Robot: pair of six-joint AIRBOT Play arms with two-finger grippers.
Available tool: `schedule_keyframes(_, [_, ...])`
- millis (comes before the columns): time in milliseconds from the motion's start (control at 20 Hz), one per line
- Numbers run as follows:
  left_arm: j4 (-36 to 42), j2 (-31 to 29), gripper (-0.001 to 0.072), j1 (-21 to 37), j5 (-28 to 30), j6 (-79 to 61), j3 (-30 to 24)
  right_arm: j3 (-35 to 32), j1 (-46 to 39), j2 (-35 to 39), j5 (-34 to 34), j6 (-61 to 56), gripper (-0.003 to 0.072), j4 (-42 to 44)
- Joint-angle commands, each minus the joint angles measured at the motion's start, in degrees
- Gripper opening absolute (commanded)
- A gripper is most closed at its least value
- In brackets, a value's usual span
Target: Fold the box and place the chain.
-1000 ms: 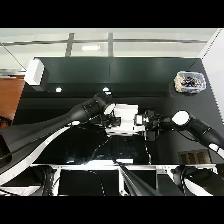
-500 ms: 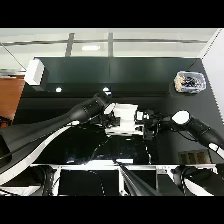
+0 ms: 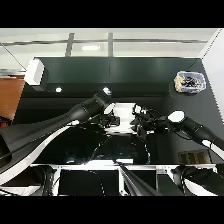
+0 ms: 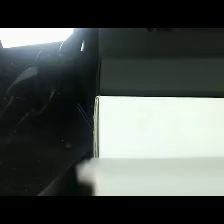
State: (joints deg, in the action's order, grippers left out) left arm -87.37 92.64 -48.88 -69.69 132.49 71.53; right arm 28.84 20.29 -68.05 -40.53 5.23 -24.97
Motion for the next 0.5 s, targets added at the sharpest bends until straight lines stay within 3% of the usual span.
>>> schedule_keyframes(0, [0.0, 0.02, 0.0027, 0.04, 0.04, -0.02, 0.02, 0.02, 0.07, -0.26, 0.7, -4.15, 0.0388, -0.9])
schedule_keyframes(50, [-0.02, 0.02, 0.0027, 0.04, 0.07, -0.02, 0.02, 0.02, 0.07, -0.26, 0.55, -5.84, 0.025, -2.14])
schedule_keyframes(150, [0.0, 0.02, 0.0027, 0.04, 0.04, -0.02, 0.02, 0.07, 0.07, -0.24, 0.42, -9.99, 0.038, -2.14])
schedule_keyframes(250, [0.0, 0.02, 0.0027, 0.04, 0.04, -0.02, 0.02, 0.07, 0.04, -0.17, -0.15, -12.9, 0.0182, -3.5])
schedule_keyframes(300, [-0.02, 0.02, 0.0027, 0.04, 0.07, -0.02, 0.02, 0.15, -0.2, 0.37, -0.46, -16.74, 0.0014, -5.64])
schedule_keyframes(450, [-0.02, 0.02, 0.0027, 0.04, 0.09, -0.02, 0.02, 2.89, -5.57, 5.68, -9.29, -39.06, 0.0014, -17.79])
